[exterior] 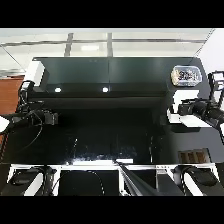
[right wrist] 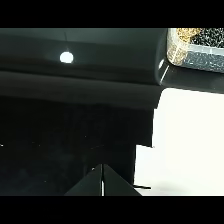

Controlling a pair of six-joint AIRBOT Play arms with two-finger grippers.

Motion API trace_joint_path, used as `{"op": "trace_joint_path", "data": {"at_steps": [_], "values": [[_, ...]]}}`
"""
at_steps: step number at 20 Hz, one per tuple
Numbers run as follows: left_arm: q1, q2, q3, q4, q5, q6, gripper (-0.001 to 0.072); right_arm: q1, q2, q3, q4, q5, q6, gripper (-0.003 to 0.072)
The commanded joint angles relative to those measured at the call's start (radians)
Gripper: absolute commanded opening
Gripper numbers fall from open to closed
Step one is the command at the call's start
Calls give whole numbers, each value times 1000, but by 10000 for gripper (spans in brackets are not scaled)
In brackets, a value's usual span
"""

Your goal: Fold the box and place the chain.

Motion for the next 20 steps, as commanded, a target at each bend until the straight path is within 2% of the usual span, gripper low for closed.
{"op": "trace_joint_path", "data": {"at_steps": [1, 10, 11, 13, 15, 19, 20], "values": [[0, 0, 0, 0, 0, 0, 26, 1, 1, 0, 0, 0, 0, 12], [0, 0, 0, 0, 1, 0, 27, 1, 1, 0, 0, 0, 0, 13], [0, -1, 0, 1, 31, 28, 28, 1, 1, 0, -11, -2, -16, 12], [-1, -12, 0, -53, 222, 63, 28, 0, 1, 0, -252, -77, -238, 13], [-1, -21, 0, -106, 339, 63, 28, 0, 0, 0, -409, -142, -278, 13], [-1, -49, 0, -131, 483, 63, 28, 1, 0, 0, -418, -174, -275, 13], [-1, -63, 0, -131, 517, 63, 28, 1, -7, 0, -388, -236, -276, 13]]}}
